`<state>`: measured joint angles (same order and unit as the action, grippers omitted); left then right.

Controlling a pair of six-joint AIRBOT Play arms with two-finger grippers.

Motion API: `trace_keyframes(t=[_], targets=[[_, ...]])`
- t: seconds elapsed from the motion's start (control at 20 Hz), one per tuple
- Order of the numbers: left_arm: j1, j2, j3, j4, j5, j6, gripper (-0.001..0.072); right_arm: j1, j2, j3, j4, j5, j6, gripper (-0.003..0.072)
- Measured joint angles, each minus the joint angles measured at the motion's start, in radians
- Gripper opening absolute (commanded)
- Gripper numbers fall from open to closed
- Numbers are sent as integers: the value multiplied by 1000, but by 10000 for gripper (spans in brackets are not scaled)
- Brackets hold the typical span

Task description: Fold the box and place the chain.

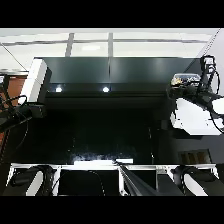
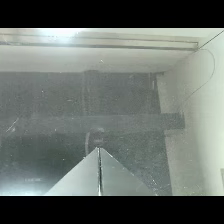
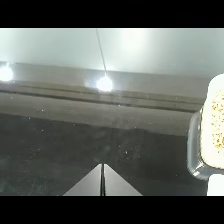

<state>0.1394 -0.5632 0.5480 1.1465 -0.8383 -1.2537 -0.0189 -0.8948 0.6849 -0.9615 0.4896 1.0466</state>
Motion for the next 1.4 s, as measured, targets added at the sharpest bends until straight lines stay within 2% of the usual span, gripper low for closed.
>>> trace_keyframes(t=[0.95, 1.3, 1.35, 1.4], targets=[[0, 0, 0, -3, 1, 0, 34, 1, 0, 0, 24, 0, 0, 24], [0, -2, -4, -7, 76, -7, 34, 1, 0, 0, 100, -65, -3, 24], [0, -5, -4, -10, 96, -7, 66, 1, 0, 0, 110, -79, -3, 24], [0, -9, -4, -15, 117, -7, 347, 1, 0, 0, 118, -96, -3, 24]])
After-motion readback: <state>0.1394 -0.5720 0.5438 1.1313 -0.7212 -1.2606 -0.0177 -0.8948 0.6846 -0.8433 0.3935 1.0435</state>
